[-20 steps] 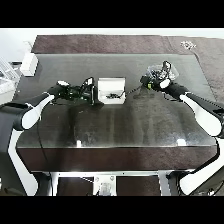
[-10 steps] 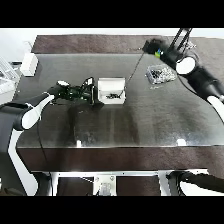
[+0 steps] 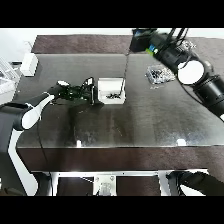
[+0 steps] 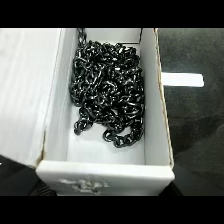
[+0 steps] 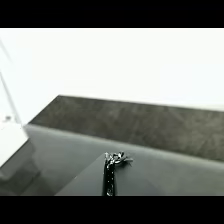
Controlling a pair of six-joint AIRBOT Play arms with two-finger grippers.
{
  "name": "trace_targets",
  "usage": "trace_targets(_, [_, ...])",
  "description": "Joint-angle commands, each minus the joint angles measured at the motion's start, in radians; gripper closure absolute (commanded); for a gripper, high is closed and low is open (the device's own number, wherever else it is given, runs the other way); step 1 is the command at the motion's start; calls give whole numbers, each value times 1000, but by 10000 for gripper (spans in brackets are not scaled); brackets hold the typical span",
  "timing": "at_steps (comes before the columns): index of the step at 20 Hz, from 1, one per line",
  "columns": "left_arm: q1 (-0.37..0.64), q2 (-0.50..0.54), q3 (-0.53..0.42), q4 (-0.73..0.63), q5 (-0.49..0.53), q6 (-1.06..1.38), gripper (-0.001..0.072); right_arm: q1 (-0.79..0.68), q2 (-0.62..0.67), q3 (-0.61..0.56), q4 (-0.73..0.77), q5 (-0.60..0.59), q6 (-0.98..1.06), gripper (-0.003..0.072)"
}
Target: Fold the box and place the chain.
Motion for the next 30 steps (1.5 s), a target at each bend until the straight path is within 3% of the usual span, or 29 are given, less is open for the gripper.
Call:
trace_targets(1, [1,0,0,0,0,0,316,45,5,-87,-6,15,63,677])
trace_targets(6, [1,0,0,0,0,0,317,48,-66,-228,-5,-1,150,677])
trace_targets(12, [1,0,0,0,0,0,317,83,-252,-236,48,-19,150,677])
trace_targets(19, [1,0,0,0,0,0,316,120,-322,-236,62,-18,149,675])
trace_targets(20, [1,0,0,0,0,0,317,120,-333,-236,63,-18,149,604])
trace_targets(21, [1,0,0,0,0,0,316,120,-339,-236,62,-18,149,326])
trace_targets(22, [1,0,0,0,0,0,317,120,-339,-235,62,-18,148,117])
trace_targets(29, [1,0,0,0,0,0,316,121,-256,-204,62,-15,117,126])
trace_targets(30, [1,0,0,0,0,0,316,120,-206,-191,61,-15,61,187])
